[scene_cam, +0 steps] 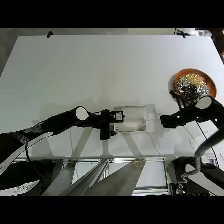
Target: Fold the box and place the chain.
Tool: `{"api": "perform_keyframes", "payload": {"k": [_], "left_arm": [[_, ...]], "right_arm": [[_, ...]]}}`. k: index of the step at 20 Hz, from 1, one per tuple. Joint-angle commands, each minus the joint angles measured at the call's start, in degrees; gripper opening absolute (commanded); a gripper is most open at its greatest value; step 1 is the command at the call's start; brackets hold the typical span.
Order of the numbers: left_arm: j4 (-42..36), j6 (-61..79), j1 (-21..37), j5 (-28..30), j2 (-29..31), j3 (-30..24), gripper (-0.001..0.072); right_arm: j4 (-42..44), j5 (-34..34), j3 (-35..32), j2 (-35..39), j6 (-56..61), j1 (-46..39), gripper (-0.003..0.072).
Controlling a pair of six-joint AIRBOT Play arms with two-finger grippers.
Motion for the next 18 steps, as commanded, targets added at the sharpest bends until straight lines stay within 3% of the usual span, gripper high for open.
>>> {"api": "perform_keyframes", "payload": {"k": [1, 7, 9, 10, 18], "left_arm": [[0.02, 0.02, 0.07, 0.00, 0.00, 0.00, 0.0491], [0.02, 0.00, 0.07, 0.00, 0.00, 0.00, 0.0491], [0.02, 0.00, 0.07, 0.00, 0.00, 0.00, 0.0491], [0.02, 0.00, 0.07, 0.00, 0.00, 0.00, 0.0491], [0.02, 0.00, 0.07, 0.00, 0.00, 0.00, 0.0491]], "right_arm": [[4.76, -0.39, -0.04, -3.37, -3.30, 1.95, 0.0013], [15.56, 3.56, -0.02, -3.30, -10.49, 1.95, 0.0019], [15.67, 4.00, -0.02, -3.30, -10.47, 1.95, 0.0179], [15.67, 4.35, -0.02, -3.28, -10.49, 1.95, 0.0207], [15.43, 9.29, 0.20, -3.23, -10.71, 1.95, 0.0207]]}}
